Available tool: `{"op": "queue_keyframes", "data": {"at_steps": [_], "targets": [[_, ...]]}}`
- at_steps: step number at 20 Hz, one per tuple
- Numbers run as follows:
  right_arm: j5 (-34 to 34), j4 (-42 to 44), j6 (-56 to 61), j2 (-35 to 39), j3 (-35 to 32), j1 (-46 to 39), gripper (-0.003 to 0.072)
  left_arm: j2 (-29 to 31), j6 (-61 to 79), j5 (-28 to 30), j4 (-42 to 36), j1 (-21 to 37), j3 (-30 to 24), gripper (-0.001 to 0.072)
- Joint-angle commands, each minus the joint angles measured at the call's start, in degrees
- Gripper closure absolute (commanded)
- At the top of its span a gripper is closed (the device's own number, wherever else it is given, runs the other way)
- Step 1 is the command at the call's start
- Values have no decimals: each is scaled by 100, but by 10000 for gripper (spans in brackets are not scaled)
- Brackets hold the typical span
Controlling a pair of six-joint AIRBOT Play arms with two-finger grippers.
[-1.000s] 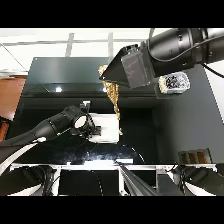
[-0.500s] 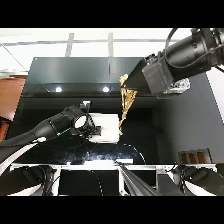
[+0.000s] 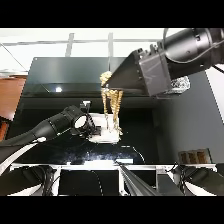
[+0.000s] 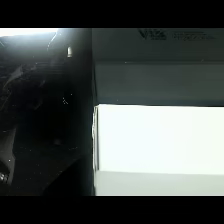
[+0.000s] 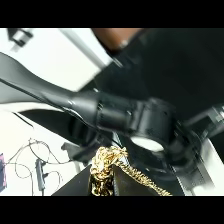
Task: Fold the box and place the chain.
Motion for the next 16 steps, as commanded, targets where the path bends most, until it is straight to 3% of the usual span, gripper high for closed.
{"op": "queue_keyframes", "data": {"at_steps": [1,6,12,16], "targets": [[-144,-286,-42,-153,-4,264,663,4,2,-2,-4,-4,-2,679],[-83,-732,-42,-481,-365,402,662,4,2,-24,-9,-4,-2,679],[-382,-1097,-42,-494,-1958,496,662,4,2,-24,-11,-4,-2,679],[-1003,-1158,-48,-494,-2909,573,661,4,2,-24,-15,-4,-2,679]]}}
